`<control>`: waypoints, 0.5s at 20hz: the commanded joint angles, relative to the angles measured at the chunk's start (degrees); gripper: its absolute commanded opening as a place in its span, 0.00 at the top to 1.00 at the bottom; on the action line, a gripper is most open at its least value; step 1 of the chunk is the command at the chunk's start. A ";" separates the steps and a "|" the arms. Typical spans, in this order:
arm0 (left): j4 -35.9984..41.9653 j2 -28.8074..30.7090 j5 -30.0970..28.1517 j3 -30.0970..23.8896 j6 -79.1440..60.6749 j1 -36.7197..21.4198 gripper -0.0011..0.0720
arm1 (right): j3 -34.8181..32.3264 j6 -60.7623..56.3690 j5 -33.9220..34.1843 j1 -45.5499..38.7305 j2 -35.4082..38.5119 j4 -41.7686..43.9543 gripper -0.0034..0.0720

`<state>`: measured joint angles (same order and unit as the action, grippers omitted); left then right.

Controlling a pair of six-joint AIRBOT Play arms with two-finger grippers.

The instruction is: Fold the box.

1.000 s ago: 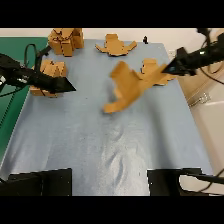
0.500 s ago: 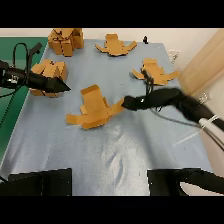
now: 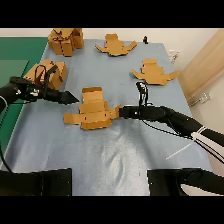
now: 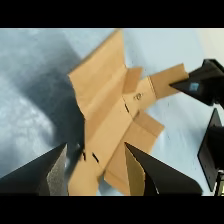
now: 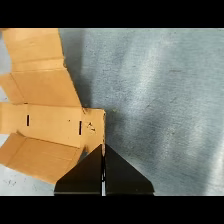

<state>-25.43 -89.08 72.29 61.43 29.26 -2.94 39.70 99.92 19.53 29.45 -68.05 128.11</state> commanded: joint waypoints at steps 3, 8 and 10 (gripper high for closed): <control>7.21 -10.12 1.16 5.99 -3.96 0.13 0.28 | -0.37 0.20 1.31 0.31 0.26 -0.72 0.94; 5.49 -16.96 5.44 13.77 -2.84 2.21 0.28 | -0.37 0.20 1.57 0.28 0.26 -0.90 0.94; 5.25 -18.58 8.39 16.26 -2.84 3.85 0.28 | -0.37 0.20 1.51 0.28 0.26 -1.03 0.94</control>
